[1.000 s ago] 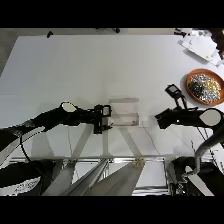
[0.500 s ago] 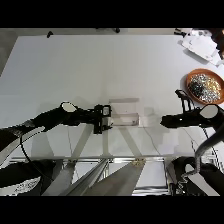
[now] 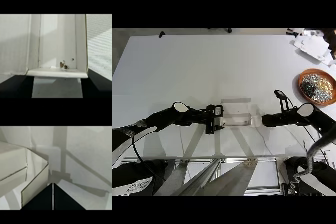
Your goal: Fold the box and place the chain.
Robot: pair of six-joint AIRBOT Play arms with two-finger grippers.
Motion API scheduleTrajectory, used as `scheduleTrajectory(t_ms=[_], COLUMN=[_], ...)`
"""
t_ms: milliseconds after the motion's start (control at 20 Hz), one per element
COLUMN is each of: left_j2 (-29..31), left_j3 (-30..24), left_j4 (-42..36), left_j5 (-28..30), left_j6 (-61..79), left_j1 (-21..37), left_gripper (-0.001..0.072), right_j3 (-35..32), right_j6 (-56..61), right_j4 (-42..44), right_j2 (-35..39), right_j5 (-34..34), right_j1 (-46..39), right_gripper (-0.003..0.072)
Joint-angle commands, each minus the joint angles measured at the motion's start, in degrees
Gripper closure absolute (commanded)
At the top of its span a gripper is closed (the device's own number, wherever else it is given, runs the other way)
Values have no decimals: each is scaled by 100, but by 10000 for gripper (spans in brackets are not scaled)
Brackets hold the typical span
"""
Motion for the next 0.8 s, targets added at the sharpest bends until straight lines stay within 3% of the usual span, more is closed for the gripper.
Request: scheduleTrajectory(t_ms=[0, 150, 250, 300, 400, 650, 750], left_j2=[4, 4, 4, 4, 4, 4, 4], left_j3=[2, 0, 0, 0, 2, 0, 0], left_j4=[0, 0, -2, 0, 0, 0, 0], left_j5=[0, 0, 0, 0, 0, 0, 0], left_j6=[0, 0, 0, 0, 0, 0, 0], left_j1=[2, 2, 2, 2, 2, 2, 2], left_gripper=[390, 390, 390, 390, 390, 390, 390], right_j3=[4, 275, 551, 640, 710, 752, 778], right_j6=[-153, -634, -649, -649, -649, -645, -645], right_j4=[345, 634, 658, 682, 719, 841, 892], right_j2=[-31, -24, -24, -24, -28, -28, -28], right_j5=[-160, 273, 457, 459, 411, 675, 857], right_j1=[76, 76, 131, 221, 411, 516, 516], right_gripper=[676, 653, 487, 455, 440, 322, 321])
